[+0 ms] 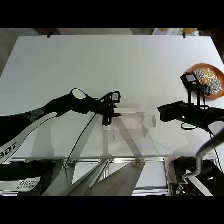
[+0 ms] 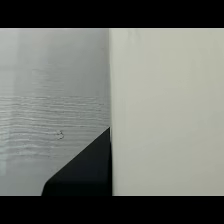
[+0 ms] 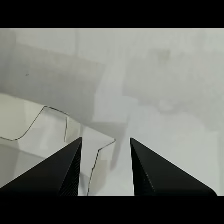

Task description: Fold the box and place the chain.

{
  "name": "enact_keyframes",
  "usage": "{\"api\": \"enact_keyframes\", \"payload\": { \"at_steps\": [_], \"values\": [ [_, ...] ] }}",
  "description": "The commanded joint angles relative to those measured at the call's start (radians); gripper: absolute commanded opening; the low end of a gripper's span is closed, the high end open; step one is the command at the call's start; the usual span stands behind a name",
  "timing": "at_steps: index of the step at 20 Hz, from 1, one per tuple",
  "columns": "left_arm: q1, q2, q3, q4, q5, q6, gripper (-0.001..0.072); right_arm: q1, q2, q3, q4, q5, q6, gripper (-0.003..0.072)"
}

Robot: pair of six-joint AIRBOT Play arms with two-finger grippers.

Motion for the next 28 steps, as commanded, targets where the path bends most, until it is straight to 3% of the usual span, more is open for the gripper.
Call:
{"api": "enact_keyframes", "payload": {
  "at_steps": [1, 8, 12, 28],
  "values": [
    [-0.034, 0.002, 0.001, 0.001, 0.042, -0.002, 0.0005, 0.001, 0.0, 0.001, 0.0, 0.0, 0.0, 0.0342],
    [-0.054, 0.005, 0.002, 0.049, 0.071, -0.002, 0.0004, 0.001, 0.0, 0.001, -0.001, 0.0, 0.0, 0.0341],
    [-0.055, 0.003, 0.101, 0.188, 0.03, -0.09, 0.0002, 0.001, 0.0, 0.001, -0.003, 0.0, 0.0, 0.0341],
    [-0.056, -0.059, 0.121, 0.18, 0.064, -0.029, 0.0004, 0.001, 0.0, 0.001, -0.004, 0.0, 0.0, 0.0341]
  ]
}}
